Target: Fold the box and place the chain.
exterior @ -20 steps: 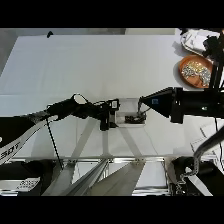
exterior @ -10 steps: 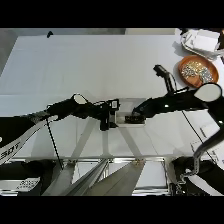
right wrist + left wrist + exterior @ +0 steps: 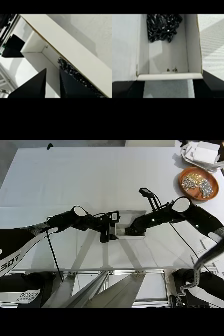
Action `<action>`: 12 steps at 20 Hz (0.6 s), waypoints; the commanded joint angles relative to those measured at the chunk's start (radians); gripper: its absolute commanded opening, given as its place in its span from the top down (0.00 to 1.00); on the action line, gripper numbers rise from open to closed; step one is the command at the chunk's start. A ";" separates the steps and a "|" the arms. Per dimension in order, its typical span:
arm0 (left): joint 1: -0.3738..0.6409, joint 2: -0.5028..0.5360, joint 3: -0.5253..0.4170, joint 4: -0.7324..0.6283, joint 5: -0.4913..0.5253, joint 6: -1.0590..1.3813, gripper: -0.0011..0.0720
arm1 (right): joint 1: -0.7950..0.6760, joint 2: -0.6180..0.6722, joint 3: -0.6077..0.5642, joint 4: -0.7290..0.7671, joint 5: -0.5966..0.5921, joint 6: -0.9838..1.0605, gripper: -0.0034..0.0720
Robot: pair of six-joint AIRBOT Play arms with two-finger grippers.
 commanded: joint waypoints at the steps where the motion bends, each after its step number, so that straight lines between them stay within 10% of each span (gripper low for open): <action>1: 0.000 0.000 0.000 0.000 0.000 0.000 0.70 | 0.001 0.030 0.010 -0.003 0.030 0.008 0.69; 7: 0.000 0.001 0.000 0.000 0.000 0.000 0.70 | -0.172 0.247 0.082 -0.067 0.077 -0.034 0.69; 9: 0.000 0.001 0.000 0.000 0.000 0.000 0.70 | -0.290 0.289 0.082 -0.070 0.093 -0.137 0.91; 12: 0.000 0.001 0.000 0.000 0.000 0.000 0.70 | -0.393 0.269 0.081 -0.095 0.141 -0.312 0.94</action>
